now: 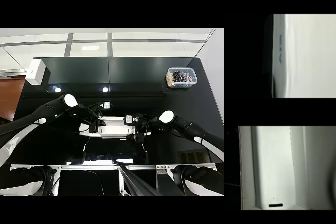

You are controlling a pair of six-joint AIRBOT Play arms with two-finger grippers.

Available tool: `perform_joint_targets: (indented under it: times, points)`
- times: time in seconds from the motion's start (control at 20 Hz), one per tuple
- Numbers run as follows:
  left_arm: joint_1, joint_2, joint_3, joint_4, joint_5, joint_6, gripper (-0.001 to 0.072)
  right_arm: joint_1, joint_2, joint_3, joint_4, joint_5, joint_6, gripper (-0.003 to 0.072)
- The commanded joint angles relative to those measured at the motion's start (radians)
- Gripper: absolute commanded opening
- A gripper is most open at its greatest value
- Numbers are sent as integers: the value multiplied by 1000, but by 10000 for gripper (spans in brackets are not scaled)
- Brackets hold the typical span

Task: Fold the box and place the chain.

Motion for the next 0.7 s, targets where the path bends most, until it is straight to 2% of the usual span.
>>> perform_joint_targets:
  times: [0.0, 0.05, 0.1, 0.2, 0.3, 0.35, 0.4, 0.45, 0.5, 0.55, 0.6, 0.65]
  points:
    - [16, 11, 41, 12, -34, -77, 471, 0, 0, 1, 0, -2, 1, 540]
    - [29, 24, 61, 28, -35, -150, 655, 0, 0, 1, 1, -3, 1, 540]
    - [45, 41, 77, 58, -44, -219, 714, 0, 0, 1, 1, -3, 2, 540]
    - [86, 84, 106, 143, -109, -328, 714, 0, 0, 1, 1, -3, 2, 540]
    - [136, 131, 125, 234, -231, -537, 705, 0, 0, 1, 0, -3, 2, 535]
    - [163, 149, 128, 250, -320, -632, 660, 0, 0, 1, 0, -3, 1, 403]
    - [192, 154, 130, 240, -435, -679, 525, 0, 0, 1, 0, -2, 1, 394]
    - [219, 150, 129, 207, -557, -721, 259, 0, 0, 1, 0, -3, 1, 394]
    - [236, 144, 117, 154, -639, -736, 26, 0, 0, 1, 0, -3, 1, 394]
    - [240, 142, 87, 64, -673, -754, 24, 0, 0, 1, 1, -3, 2, 393]
    - [231, 142, 45, -41, -650, -748, 25, 0, 0, 1, 0, -2, 1, 304]
    - [212, 142, 4, -134, -595, -735, 25, 0, 0, 1, 0, -2, 1, 174]
